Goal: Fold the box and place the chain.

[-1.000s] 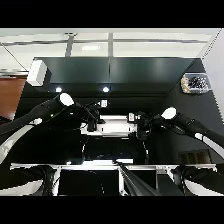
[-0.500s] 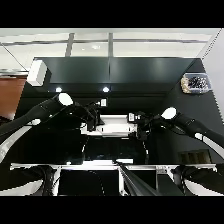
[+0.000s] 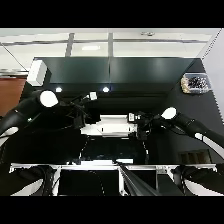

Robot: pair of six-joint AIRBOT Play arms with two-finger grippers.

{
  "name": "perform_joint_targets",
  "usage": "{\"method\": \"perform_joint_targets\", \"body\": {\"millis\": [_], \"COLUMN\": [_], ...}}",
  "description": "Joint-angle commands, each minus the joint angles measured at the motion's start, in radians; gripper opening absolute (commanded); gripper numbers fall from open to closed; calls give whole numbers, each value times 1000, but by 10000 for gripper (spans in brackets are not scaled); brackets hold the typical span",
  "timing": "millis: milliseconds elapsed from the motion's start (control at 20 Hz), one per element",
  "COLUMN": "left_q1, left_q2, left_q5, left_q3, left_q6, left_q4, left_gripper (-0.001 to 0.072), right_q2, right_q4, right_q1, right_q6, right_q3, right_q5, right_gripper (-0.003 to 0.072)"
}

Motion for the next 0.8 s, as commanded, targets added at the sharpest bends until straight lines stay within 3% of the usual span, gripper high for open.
{"method": "perform_joint_targets", "body": {"millis": [0,100,200,300,450,550,750], "left_q1": [4,-12,-40,-64,-68,-68,-69], "left_q2": [82,86,84,84,58,0,-115], "left_q5": [-165,-209,-142,34,415,489,485], "left_q3": [-3,-29,-84,-143,-200,-191,-163], "left_q6": [-177,-235,-236,-202,-178,-96,-43], "left_q4": [16,-133,-381,-539,-704,-746,-698], "left_gripper": [24,23,23,24,26,26,25], "right_q2": [-1,-1,-1,-1,-1,-1,-1], "right_q4": [0,0,0,0,0,1,0], "right_q1": [1,1,1,1,1,1,1], "right_q6": [0,0,0,0,0,0,0], "right_q3": [0,0,0,0,0,0,0], "right_q5": [0,0,0,0,0,0,0], "right_gripper": [85,85,85,85,85,85,85]}}
